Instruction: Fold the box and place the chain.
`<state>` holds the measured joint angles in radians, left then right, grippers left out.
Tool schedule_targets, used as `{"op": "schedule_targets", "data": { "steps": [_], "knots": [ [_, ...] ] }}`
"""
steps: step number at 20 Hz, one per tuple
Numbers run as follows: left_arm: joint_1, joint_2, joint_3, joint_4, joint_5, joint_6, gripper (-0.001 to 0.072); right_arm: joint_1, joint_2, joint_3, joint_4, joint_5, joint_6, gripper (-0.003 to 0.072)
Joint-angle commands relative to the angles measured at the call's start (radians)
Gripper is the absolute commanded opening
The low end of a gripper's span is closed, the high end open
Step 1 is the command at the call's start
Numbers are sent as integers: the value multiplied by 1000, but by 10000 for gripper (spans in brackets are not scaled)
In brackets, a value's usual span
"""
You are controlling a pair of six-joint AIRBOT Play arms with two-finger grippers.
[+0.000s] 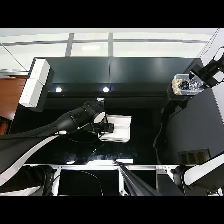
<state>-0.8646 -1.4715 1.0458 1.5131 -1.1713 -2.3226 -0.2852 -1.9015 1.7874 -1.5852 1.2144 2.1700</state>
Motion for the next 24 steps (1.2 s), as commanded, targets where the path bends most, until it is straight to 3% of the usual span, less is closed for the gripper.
{"op": "schedule_targets", "data": {
  "steps": [1, 3, 4, 5, 7, 8, 10, 11, 18, 21, 24],
  "knots": [
    [0, 0, 0, 1, -10, 5, 31, -2, -33, 6, -12, -13, 19, 662],
    [1, 0, 0, 1, -9, 5, 31, -2, -51, 6, -11, -14, 19, 661],
    [1, 0, 0, 1, -9, 5, 31, -2, -59, 6, -11, -16, 18, 549],
    [1, 0, 0, 1, -10, 5, 31, -2, -63, 6, -11, -23, 18, 489],
    [1, 0, 0, 1, -10, 5, 31, -2, -64, 6, -11, -45, 18, 481],
    [1, 0, 0, 1, -10, 5, 31, -2, -64, 6, -8, -44, 10, 385],
    [1, 0, 0, 1, -10, 6, 31, -2, -62, 6, -4, -31, -39, 84],
    [1, 0, 0, 1, -10, 6, 31, -2, -55, 6, -4, -23, -64, 14],
    [1, 0, 0, 0, -13, 6, 31, -2, 163, 6, -64, 24, -351, 12],
    [1, 0, 0, -6, -13, 6, 31, 9, 309, 6, 66, 26, -547, 11],
    [1, 0, 0, -6, -11, 6, 31, 19, 465, 6, 215, -29, -611, 9]
  ]
}}
